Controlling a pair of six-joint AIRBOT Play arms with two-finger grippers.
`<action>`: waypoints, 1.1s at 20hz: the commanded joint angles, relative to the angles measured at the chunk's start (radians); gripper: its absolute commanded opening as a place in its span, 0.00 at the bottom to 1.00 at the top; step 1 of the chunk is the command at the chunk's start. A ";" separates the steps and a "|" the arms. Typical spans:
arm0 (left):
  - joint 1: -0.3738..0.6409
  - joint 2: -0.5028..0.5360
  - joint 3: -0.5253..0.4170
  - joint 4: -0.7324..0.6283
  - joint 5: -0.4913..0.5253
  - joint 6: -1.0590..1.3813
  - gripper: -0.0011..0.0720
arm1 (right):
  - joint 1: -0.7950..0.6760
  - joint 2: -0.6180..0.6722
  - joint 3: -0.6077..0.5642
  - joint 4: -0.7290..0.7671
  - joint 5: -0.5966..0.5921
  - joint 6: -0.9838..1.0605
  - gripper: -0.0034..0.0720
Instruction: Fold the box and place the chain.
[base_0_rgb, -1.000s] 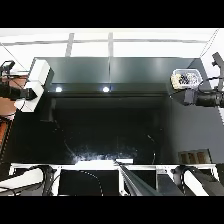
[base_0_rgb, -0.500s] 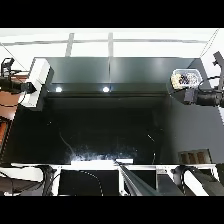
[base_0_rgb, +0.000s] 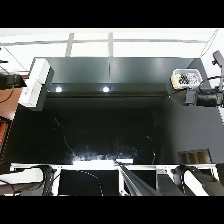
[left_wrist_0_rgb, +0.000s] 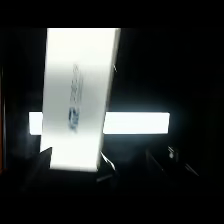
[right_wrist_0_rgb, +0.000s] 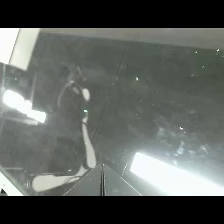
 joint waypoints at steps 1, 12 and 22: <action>-0.001 0.134 0.014 0.033 -0.227 -0.192 0.43 | 0.000 0.049 0.029 -0.084 0.086 0.000 0.06; -0.551 0.772 -0.769 -0.020 0.438 -0.148 0.05 | 0.001 0.358 -0.327 -0.187 -0.342 -0.005 0.05; -0.637 0.872 -1.058 -0.073 0.617 -0.204 0.05 | 0.000 0.358 -0.446 -0.156 -0.452 0.011 0.06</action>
